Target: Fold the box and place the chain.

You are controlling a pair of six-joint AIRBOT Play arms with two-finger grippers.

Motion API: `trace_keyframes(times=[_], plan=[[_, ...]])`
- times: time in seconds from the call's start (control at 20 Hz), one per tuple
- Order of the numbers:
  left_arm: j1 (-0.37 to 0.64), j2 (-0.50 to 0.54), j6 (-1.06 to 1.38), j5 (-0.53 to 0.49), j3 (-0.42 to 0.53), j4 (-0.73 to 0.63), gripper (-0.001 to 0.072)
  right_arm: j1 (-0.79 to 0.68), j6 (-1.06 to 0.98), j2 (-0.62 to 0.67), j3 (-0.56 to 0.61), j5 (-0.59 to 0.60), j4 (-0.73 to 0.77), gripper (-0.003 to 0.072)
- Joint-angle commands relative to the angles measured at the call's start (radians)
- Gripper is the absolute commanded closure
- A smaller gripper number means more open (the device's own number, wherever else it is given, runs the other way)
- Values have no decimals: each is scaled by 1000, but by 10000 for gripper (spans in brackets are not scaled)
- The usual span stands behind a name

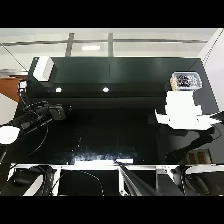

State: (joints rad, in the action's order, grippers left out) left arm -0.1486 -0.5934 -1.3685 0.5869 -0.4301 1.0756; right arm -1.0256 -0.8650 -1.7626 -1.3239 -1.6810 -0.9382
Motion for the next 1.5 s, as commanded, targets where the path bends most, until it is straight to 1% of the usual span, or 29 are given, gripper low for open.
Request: trace_keyframes(times=[0.0,0.15,0.3,0.45,0.65,0.85,1.0,1.15,1.25,1.3,1.45], plan=[[0,0,0,0,0,0,3,28,30,58,40,37,6,637],[0,0,0,-1,0,-8,3,78,39,146,109,116,7,637],[0,0,0,-2,0,-8,3,147,40,267,189,177,7,638],[0,0,0,-5,0,-8,4,226,31,381,261,181,21,638],[0,0,0,-6,0,-8,4,330,11,510,370,179,103,638],[0,0,0,4,0,-13,4,468,-26,625,502,233,198,638],[-1,-1,0,13,0,-16,4,618,-84,721,621,377,257,638],[-11,-8,0,84,0,-35,4,833,-113,805,735,550,319,638],[-26,-35,0,150,0,-89,4,1006,-127,828,787,676,336,638],[-25,-58,0,186,0,-140,4,1092,-127,831,805,744,343,638],[-24,-155,0,243,-10,-253,4,1350,-123,831,828,970,343,638]])
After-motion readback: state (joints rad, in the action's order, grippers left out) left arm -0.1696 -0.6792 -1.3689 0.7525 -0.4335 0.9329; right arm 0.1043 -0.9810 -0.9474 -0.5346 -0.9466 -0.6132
